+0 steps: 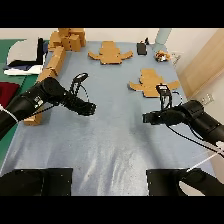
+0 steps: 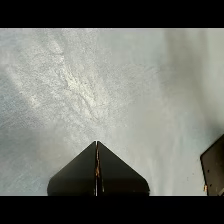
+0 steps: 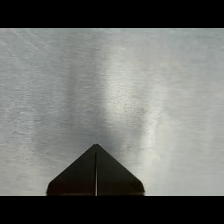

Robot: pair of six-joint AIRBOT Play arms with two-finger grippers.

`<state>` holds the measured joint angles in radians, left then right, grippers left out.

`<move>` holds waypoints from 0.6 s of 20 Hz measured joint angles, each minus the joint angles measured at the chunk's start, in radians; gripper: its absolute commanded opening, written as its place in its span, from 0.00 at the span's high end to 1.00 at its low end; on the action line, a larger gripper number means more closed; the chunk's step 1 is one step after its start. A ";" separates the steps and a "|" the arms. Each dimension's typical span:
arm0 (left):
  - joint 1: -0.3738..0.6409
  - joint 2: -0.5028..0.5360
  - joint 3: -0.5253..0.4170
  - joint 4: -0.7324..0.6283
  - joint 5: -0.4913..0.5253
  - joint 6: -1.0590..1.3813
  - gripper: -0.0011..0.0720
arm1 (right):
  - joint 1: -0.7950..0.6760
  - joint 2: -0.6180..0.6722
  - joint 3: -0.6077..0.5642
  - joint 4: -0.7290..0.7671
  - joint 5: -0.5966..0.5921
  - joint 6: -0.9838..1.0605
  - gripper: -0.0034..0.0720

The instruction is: Fold the box.

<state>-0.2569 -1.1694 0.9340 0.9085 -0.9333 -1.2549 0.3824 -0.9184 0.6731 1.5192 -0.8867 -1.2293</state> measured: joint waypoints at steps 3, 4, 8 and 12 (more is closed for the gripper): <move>0.000 0.000 0.000 -0.003 0.032 0.000 0.97 | 0.000 -0.016 0.002 0.092 0.023 0.022 0.91; 0.000 0.000 0.000 -0.006 0.043 0.000 0.96 | 0.000 -0.026 0.005 0.113 0.029 0.017 0.71; 0.000 -0.002 0.000 -0.010 0.081 0.000 0.96 | -0.082 -0.130 0.111 0.094 0.016 -0.026 0.50; 0.000 -0.002 0.000 -0.014 0.103 -0.002 0.96 | -0.347 -0.377 0.414 0.013 -0.051 -0.099 0.44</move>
<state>-0.2569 -1.1713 0.9340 0.8940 -0.8307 -1.2564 0.0353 -1.2949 1.0874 1.5326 -0.9375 -1.3281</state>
